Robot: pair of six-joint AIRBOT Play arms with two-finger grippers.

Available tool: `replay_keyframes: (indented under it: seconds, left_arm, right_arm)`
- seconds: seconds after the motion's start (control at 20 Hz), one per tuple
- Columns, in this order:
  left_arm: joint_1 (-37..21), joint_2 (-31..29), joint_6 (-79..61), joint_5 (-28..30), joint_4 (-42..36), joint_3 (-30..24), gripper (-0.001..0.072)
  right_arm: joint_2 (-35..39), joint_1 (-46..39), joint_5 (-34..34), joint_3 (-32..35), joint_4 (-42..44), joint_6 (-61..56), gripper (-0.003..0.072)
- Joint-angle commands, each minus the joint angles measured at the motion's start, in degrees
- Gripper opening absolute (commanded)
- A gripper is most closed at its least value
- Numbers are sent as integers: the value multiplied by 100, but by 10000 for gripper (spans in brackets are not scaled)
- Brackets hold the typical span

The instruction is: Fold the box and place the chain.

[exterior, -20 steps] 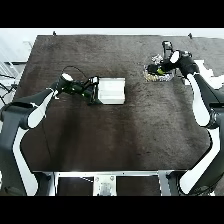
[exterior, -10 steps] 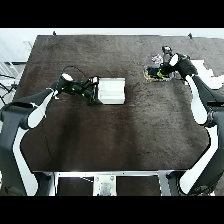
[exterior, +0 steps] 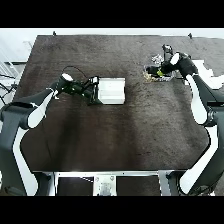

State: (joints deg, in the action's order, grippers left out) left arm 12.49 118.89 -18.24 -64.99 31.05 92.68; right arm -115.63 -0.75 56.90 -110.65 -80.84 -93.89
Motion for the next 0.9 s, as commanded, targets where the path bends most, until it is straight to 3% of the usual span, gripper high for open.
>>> replay_keyframes:
  seconds: [0.0, 0.35, 0.85]
  left_arm:
    - [-4, 0, 0, 2, 0, 4, 360]
    - [-4, 0, 0, 0, 0, 4, 361]
    - [-4, 0, 0, 0, 0, 4, 360]
  right_arm:
    - [153, 11, 127, -114, 33, 7, 9]
    - [516, 35, 431, -127, 31, 11, 8]
    - [2688, 599, 1478, -127, -22, 994, 7]
